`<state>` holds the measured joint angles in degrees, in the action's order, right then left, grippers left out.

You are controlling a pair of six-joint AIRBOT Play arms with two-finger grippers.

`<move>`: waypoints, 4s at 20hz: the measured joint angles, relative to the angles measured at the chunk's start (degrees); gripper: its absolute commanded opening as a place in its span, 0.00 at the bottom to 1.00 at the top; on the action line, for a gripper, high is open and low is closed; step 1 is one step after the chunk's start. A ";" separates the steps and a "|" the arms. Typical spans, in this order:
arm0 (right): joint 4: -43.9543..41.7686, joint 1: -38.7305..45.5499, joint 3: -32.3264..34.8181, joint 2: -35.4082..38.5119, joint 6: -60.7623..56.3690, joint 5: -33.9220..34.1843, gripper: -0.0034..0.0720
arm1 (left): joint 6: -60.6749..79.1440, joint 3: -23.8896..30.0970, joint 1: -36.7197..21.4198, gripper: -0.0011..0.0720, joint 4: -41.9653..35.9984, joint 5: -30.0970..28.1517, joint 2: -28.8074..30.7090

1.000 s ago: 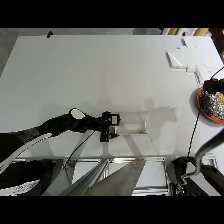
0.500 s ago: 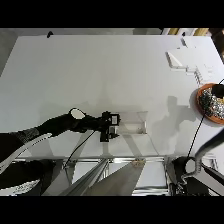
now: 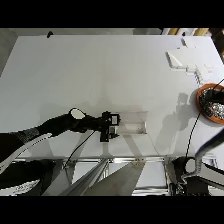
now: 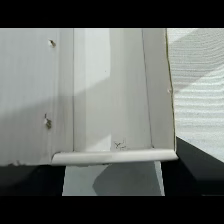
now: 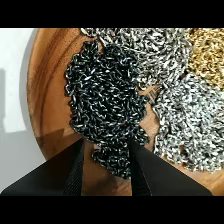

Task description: Fold the box and place the chain.

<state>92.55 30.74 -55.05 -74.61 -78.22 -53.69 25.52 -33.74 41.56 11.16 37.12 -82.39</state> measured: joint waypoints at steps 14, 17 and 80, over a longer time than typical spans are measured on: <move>-0.24 0.09 0.00 -4.68 0.70 -0.09 0.30 | 0.00 0.00 0.00 0.39 0.00 0.00 0.00; -0.22 0.07 0.00 -4.70 0.44 0.24 0.30 | 0.00 0.00 0.00 0.39 -0.02 0.00 0.00; -8.55 -8.72 0.00 13.99 7.58 -8.04 0.07 | 0.00 0.00 0.00 0.39 0.00 0.00 0.00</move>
<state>84.01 22.02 -55.05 -60.62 -70.63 -61.73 25.52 -33.74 41.56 11.16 37.12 -82.39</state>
